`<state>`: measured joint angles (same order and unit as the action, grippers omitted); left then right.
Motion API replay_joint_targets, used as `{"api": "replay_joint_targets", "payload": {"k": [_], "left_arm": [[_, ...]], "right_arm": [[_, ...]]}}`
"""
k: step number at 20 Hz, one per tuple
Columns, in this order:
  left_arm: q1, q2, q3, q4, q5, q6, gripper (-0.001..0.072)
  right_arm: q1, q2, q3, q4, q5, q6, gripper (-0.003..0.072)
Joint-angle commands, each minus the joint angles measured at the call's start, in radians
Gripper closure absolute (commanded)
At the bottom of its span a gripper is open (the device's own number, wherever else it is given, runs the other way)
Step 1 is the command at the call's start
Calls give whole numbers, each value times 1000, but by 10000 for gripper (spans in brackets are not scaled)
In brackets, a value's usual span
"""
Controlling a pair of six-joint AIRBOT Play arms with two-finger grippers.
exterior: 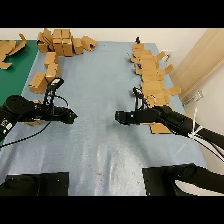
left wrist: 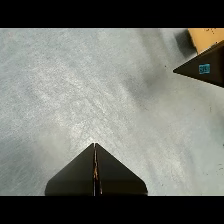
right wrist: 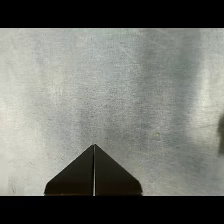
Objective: Fold the box.
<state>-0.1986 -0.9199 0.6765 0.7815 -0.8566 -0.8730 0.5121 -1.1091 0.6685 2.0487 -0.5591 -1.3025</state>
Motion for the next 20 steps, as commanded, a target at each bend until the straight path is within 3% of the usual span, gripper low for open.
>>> {"api": "replay_joint_targets", "payload": {"k": [1, 12, 14, 15, 17, 18, 20], "left_arm": [[0, -1, 1, 0, 0, 0, 698], [0, -1, 1, -1, 2, 0, 699], [-1, -1, 1, -8, 7, 0, 698], [-1, -1, 1, -19, 21, 0, 698], [-1, -1, 1, -49, 37, -5, 698], [-1, -1, 1, -67, 38, -8, 698], [-1, -1, 1, -108, 38, -7, 698]], "right_arm": [[1, -1, 1, 0, 0, 0, 683], [-3, 1, 5, 10, -11, 2, 682], [-86, 3, 62, -97, -133, 3, 681], [-165, 3, 115, -181, -256, 23, 628], [-356, 3, 239, -396, -517, 67, 299], [-461, 3, 298, -496, -616, 66, 229], [-669, 3, 379, -590, -698, 29, 229]]}}
